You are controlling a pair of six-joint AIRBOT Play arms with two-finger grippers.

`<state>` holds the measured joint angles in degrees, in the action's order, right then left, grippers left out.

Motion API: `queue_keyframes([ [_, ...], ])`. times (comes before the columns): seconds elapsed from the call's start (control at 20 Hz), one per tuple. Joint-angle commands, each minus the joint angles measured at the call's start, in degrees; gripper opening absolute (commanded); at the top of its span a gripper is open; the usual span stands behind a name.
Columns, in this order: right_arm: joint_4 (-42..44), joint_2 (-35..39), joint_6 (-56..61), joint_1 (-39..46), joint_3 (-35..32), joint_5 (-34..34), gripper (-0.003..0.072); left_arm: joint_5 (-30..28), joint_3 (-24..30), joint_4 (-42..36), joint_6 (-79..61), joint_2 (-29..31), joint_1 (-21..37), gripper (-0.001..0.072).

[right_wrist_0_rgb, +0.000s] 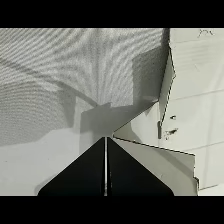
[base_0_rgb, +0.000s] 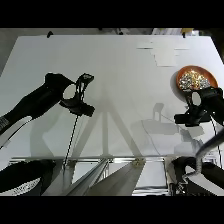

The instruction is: Fold the box and place the chain.

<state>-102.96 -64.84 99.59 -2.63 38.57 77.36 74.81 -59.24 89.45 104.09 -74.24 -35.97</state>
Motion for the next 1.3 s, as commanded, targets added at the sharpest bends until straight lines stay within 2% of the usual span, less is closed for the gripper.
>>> queue_keyframes([
  [0.0,0.0,0.0,0.0,0.0,0.0,0.0,0.0018,0.0,0.0,0.0,0.0,0.0,0.0,0.0007],
  [0.45,0.0,0.0,0.1,0.0,0.0,0.0,0.0018,0.0,0.0,0.0,0.0,0.0,0.0,0.0007],
  [0.7,3.5,0.0,0.0,0.0,0.0,-1.9,0.0018,0.0,0.0,0.0,0.0,0.0,0.0,0.0007],
  [0.85,5.5,0.0,1.9,0.0,0.0,-9.8,0.0018,0.0,0.0,0.0,0.0,0.0,0.0,0.0007],
  [0.95,7.3,0.0,-2.8,0.0,0.5,-9.7,0.0018,0.0,0.0,0.0,0.0,0.0,0.0,0.0007],
  [1.1,-1.6,2.0,-3.7,0.0,4.3,-5.4,0.0018,0.0,0.0,0.0,0.0,0.0,0.0,0.0007],
  [1.25,-20.5,5.7,-6.2,0.0,6.3,-1.8,0.0018,0.0,0.0,0.0,0.0,0.0,0.0,0.0007],
])
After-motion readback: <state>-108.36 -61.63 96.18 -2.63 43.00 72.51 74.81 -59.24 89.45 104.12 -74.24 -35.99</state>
